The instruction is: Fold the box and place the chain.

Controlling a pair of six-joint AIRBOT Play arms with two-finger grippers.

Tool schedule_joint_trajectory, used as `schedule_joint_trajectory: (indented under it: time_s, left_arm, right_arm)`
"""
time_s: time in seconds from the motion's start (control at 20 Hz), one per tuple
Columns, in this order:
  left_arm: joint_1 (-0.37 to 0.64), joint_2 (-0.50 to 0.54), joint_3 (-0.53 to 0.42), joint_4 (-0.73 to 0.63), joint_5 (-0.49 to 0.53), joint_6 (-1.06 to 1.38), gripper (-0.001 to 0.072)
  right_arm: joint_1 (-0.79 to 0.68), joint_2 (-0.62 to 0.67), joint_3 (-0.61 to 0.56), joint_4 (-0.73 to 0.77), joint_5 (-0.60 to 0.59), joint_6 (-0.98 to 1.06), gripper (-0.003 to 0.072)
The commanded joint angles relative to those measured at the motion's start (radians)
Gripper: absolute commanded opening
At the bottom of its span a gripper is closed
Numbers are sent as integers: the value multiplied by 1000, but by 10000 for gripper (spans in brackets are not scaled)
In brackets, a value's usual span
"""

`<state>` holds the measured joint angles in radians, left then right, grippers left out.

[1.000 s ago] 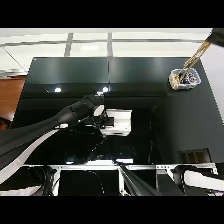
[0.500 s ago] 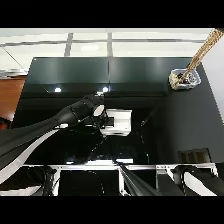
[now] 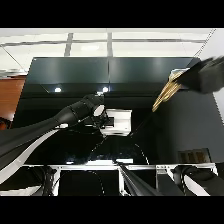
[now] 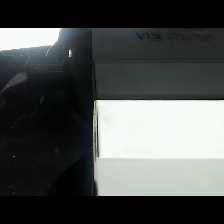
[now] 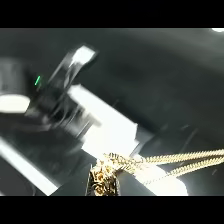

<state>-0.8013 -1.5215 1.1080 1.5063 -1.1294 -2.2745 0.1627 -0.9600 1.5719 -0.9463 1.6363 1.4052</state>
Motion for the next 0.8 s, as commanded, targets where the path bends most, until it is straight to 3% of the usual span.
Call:
schedule_joint_trajectory:
  time_s: [0.0, 0.45, 0.75]
  left_arm:
    - [1, 0, 0, 0, 1, 0, 30]
    - [1, 0, 0, 0, 1, 0, 30]
    - [1, 0, 0, 0, 1, 0, 30]
  right_arm:
    - [99, 5, -154, 40, -74, -16, 21]
    - [143, -1, -506, 198, -290, -73, 21]
    - [190, -42, -578, 259, -407, -97, 22]
